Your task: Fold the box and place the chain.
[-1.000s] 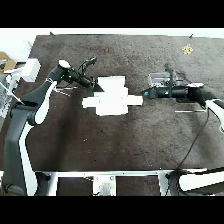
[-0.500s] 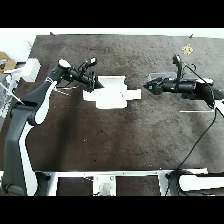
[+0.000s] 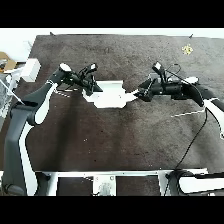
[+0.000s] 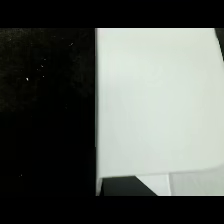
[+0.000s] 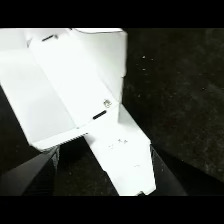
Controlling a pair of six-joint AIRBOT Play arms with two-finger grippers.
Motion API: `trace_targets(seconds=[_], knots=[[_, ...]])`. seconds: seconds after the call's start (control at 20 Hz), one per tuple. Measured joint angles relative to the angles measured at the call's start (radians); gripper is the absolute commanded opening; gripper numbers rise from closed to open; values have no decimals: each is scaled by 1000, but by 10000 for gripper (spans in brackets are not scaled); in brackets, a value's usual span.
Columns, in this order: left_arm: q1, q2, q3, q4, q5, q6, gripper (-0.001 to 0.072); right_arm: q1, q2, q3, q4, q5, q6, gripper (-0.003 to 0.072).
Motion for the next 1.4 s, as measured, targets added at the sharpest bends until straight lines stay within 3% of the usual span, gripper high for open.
trace_targets(seconds=[0.1,0.15,0.65,1.05,1.4], knots=[[0,0,-3,2,0,3,12,21,-1,0,-24,-8,-39,640],[0,0,-4,3,-1,6,12,32,-1,0,-38,-11,-63,683],[0,0,-5,5,-7,10,12,190,-78,0,-100,-19,-264,683],[0,0,-5,6,-8,11,12,270,-128,2,-149,-158,-298,682],[0,0,-5,6,-8,10,12,240,-131,64,-112,-219,-270,682]])
